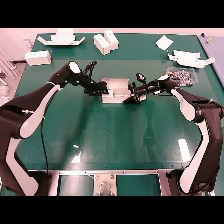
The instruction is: Fold the box and place the chain.
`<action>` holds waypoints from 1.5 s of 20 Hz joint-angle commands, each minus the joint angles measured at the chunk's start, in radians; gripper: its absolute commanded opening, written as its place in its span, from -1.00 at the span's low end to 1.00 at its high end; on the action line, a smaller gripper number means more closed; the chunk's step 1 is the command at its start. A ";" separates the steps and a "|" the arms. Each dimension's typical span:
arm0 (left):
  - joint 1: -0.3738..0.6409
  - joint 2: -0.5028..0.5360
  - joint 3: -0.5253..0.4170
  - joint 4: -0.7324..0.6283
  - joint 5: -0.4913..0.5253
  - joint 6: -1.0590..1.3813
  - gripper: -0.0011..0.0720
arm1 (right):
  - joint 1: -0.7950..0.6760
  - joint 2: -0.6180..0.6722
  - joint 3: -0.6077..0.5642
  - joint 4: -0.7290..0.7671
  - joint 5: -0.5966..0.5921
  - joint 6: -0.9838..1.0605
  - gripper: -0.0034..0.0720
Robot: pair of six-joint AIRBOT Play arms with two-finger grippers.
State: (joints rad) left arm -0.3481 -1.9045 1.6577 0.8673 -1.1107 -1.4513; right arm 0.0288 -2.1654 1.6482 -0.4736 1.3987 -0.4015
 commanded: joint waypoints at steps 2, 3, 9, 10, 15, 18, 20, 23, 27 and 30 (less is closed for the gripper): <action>-0.015 -0.002 0.000 0.088 0.011 -0.052 0.36 | 0.001 0.000 0.001 0.002 -0.002 0.001 0.35; -0.024 -0.002 0.003 0.126 0.010 -0.072 0.37 | 0.001 0.000 0.001 0.002 -0.002 0.001 0.35; -0.066 -0.002 0.067 0.290 -0.005 -0.194 0.36 | 0.001 0.000 0.001 0.002 -0.002 0.001 0.35; -0.069 -0.002 0.074 0.306 -0.009 -0.208 0.36 | 0.001 0.000 0.001 0.002 -0.002 0.001 0.35; -0.076 -0.002 0.083 0.324 -0.016 -0.315 0.36 | 0.001 0.000 0.001 0.002 -0.002 0.001 0.35; -0.095 -0.002 0.106 0.342 -0.008 -0.328 0.36 | 0.001 0.000 0.001 0.002 -0.002 0.001 0.35; -0.109 -0.002 0.122 0.364 0.000 -0.338 0.36 | 0.001 0.000 0.001 0.002 -0.002 0.001 0.35; -0.119 -0.002 0.126 0.391 0.001 -0.386 0.36 | 0.001 0.000 0.001 0.002 -0.002 0.001 0.35; -0.119 -0.002 0.126 0.418 0.005 -0.454 0.36 | 0.001 0.000 0.001 0.002 -0.002 0.001 0.35; -0.119 -0.002 0.127 0.429 0.023 -0.501 0.36 | 0.001 0.000 0.001 0.002 -0.002 0.001 0.35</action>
State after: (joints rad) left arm -0.4660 -1.9049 1.7832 1.2758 -1.0996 -1.8980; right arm 0.0292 -2.1654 1.6482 -0.4721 1.3956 -0.4007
